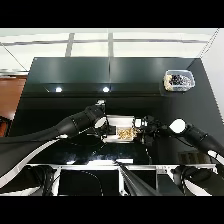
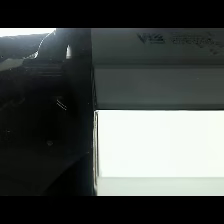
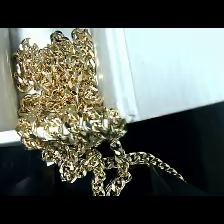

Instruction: Fold the box and place the chain.

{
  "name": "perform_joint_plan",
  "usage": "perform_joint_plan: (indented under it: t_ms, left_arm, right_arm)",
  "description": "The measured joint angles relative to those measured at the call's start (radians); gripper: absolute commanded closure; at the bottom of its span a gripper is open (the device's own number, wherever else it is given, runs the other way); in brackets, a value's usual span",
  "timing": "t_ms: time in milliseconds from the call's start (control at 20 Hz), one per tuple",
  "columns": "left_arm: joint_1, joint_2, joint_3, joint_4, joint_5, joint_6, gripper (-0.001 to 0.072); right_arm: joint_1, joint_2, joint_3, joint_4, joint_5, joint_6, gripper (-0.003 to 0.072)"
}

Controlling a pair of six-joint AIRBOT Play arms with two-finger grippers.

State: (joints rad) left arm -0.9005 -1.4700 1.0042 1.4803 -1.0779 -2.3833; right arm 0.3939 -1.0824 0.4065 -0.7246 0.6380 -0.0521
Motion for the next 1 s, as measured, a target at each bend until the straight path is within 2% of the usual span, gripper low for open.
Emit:
perform_joint_plan:
  t_ms: [50,100,150,400,650,750,1000]
  left_arm:
    - [0.0,0.0,0.0,0.0,0.0,0.0,0.0678]
    - [0.0,0.0,0.0,0.0,0.0,0.0,0.0679]
    - [0.0,0.0,0.0,0.0,0.0,0.0,0.0678]
    - [0.0,0.0,0.0,0.0,0.0,0.0,0.0678]
    - [0.0,0.0,0.0,0.0,-0.003,0.0,0.0679]
    - [0.0,0.0,0.0,0.0,-0.003,0.0,0.0678]
    - [0.0,0.0,0.0,0.0,-0.001,0.0,0.0679]
  right_arm:
    - [0.0,-0.004,0.0,0.003,0.013,0.007,0.034]
    - [0.001,-0.005,0.0,-0.001,0.016,0.003,0.0574]
    - [0.001,-0.007,0.0,0.0,0.015,0.003,0.0681]
    - [-0.003,0.01,0.0,-0.017,0.008,0.034,0.0678]
    - [-0.046,0.118,0.031,-0.021,0.037,0.237,0.0679]
    - [-0.069,0.177,0.068,-0.018,0.087,0.328,0.0679]
    - [-0.108,0.293,0.225,-0.013,0.299,0.525,0.0679]
